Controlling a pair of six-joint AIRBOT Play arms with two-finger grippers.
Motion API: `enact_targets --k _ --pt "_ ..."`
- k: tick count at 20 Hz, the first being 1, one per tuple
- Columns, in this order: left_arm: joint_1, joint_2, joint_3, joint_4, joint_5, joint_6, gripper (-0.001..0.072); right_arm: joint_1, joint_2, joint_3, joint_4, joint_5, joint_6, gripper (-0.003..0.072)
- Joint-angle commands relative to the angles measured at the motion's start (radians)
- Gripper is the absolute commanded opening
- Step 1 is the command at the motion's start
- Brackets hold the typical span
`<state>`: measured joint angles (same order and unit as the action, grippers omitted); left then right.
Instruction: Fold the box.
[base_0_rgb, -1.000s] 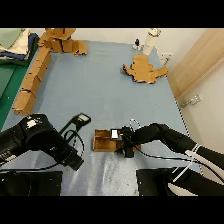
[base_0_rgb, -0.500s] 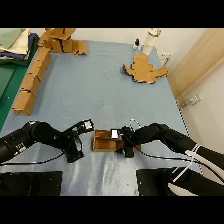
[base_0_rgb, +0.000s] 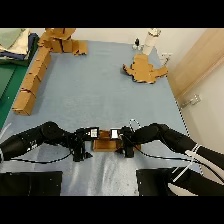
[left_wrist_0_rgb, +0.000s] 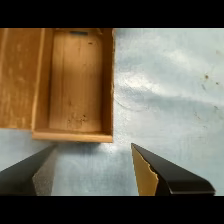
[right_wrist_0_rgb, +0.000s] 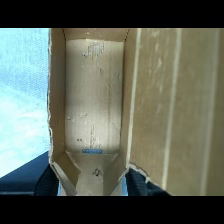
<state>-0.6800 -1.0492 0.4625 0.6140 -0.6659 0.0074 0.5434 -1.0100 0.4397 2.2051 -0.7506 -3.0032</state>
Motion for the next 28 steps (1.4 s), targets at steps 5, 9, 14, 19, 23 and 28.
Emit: enact_targets --k 5,9,14,19,23,28 --pt "0.087 -0.024 -0.001 -0.051 0.031 0.099 0.071 0.0 0.0 0.0 -0.002 0.0 0.0 0.0497" --pt "0.063 -0.05 0.001 -0.112 0.037 0.179 0.071 0.0 0.0 0.0 -0.002 0.0 0.0 0.0497" --pt "0.043 -0.068 0.012 -0.147 0.037 0.188 0.071 0.0 0.0 0.0 -0.002 0.0 0.0 0.0497" --pt "0.043 -0.091 0.025 -0.147 0.011 0.189 0.071 0.0 0.0 0.0 -0.002 0.0 0.0 0.0497" --pt "0.022 -0.095 0.025 -0.151 0.012 0.195 0.071 0.0 0.0 0.0 -0.002 0.0 0.0 0.0497" --pt "-0.002 -0.115 0.033 -0.155 0.039 0.211 0.071 0.0 0.0 0.0 -0.002 0.0 0.0 0.0497"
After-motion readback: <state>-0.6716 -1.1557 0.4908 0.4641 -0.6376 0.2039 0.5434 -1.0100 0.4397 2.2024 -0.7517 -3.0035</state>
